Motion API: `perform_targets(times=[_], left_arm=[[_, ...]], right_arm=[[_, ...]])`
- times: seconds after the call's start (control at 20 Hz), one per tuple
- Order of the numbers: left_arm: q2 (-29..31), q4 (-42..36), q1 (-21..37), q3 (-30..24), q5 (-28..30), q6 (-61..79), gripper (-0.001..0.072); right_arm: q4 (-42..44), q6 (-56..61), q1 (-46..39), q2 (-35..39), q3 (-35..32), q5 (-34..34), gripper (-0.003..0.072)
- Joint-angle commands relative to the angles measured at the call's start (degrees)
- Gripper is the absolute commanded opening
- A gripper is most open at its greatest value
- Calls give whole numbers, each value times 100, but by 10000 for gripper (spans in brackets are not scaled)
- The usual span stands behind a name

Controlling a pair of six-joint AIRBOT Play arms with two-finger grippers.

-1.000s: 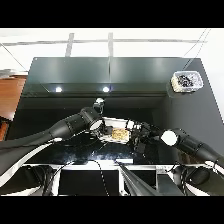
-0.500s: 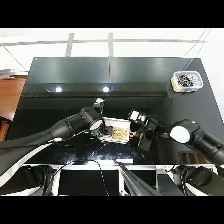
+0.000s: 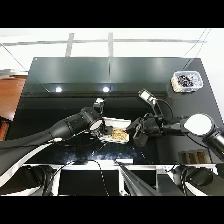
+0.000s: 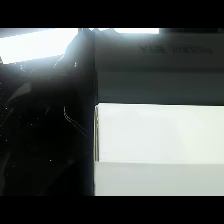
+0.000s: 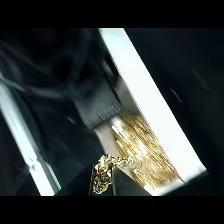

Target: Fold the box and place the chain.

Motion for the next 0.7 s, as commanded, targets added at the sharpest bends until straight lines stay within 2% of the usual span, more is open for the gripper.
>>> perform_targets(times=[0.0,0.3,0.35,0.4,0.45,0.55,0.65], left_arm=[[0,4,4,-2,11,2,31],[0,4,4,-2,26,2,31],[0,7,4,-2,24,2,31],[0,4,4,-2,22,2,31],[0,4,4,-2,20,2,31],[0,2,7,-2,20,2,31],[0,2,7,-2,22,0,31]], right_arm=[[310,184,-20,-133,33,-44,20],[435,249,-17,-645,33,-363,22],[428,315,-20,-673,33,-413,47],[420,323,-22,-673,35,-420,286],[400,343,-37,-673,42,-369,402],[385,341,-153,-667,42,-83,447],[382,339,-463,-667,55,485,447]])
